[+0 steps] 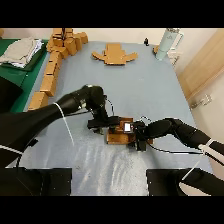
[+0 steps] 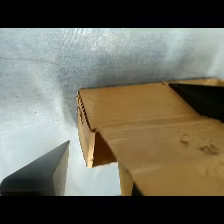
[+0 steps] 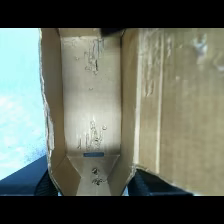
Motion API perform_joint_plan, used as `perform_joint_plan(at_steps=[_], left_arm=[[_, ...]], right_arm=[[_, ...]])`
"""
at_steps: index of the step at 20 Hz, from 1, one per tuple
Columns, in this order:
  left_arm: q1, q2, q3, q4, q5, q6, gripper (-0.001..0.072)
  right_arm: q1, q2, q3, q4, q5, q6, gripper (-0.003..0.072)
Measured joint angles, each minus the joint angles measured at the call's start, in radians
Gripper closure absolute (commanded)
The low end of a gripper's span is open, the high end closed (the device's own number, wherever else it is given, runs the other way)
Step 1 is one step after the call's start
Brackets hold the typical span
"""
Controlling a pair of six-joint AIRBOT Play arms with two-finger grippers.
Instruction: Fold the box.
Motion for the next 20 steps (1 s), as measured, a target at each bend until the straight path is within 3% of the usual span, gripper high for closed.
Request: perform_joint_plan(at_steps=[6,7,8,9,15,20], left_arm=[[0.202,0.010,0.000,-0.157,-0.217,0.242,0.0257],[0.233,0.010,0.000,-0.167,-0.254,0.283,0.0287],[0.264,0.011,0.000,-0.171,-0.285,0.328,0.0583],[0.288,0.011,0.000,-0.174,-0.309,0.375,0.0697],[0.327,0.022,-0.043,-0.071,-0.293,0.755,0.0699],[0.259,0.191,-0.241,-0.062,-0.155,1.042,0.0698]], right_arm=[[0.000,0.000,0.000,0.000,0.000,0.000,0.0143],[0.000,0.000,0.000,0.000,0.000,0.000,0.0143],[0.000,0.000,0.000,0.000,0.000,0.000,0.0143],[0.000,0.000,0.000,0.000,0.000,0.000,0.0143],[0.000,0.000,0.000,0.000,0.000,0.000,0.0143],[0.000,0.000,0.000,0.000,0.000,0.000,0.0143]])
